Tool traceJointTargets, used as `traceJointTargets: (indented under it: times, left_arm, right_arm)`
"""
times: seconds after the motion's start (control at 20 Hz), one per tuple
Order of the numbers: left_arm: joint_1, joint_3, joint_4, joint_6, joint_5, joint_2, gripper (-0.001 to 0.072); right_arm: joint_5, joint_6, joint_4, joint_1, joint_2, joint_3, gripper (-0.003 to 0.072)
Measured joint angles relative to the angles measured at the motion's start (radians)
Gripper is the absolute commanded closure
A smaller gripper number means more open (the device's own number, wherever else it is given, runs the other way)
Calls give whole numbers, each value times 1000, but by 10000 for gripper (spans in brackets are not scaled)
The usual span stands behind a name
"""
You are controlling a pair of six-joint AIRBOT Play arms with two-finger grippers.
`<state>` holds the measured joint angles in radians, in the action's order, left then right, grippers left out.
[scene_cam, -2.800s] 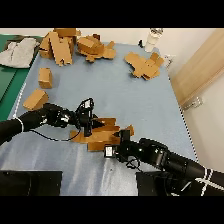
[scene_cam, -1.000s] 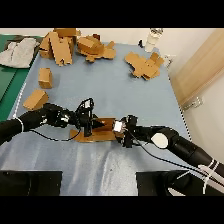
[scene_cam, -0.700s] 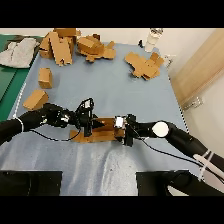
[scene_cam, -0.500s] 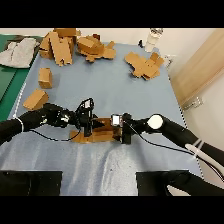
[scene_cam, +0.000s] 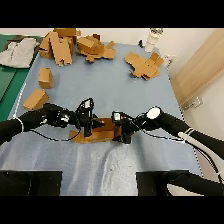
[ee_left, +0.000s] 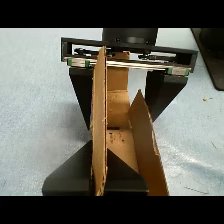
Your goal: Fold the box.
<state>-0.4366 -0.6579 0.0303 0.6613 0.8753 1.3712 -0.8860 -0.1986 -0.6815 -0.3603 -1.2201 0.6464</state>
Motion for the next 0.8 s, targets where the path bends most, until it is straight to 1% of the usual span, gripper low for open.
traceJointTargets:
  times: [0.25,0.8]
  left_arm:
    - [0,0,0,0,0,0,696]
    - [0,0,0,0,-4,0,696]
  right_arm:
    - [-22,-17,15,5,-5,2,-16]
    - [-27,-20,8,5,-30,-5,-16]
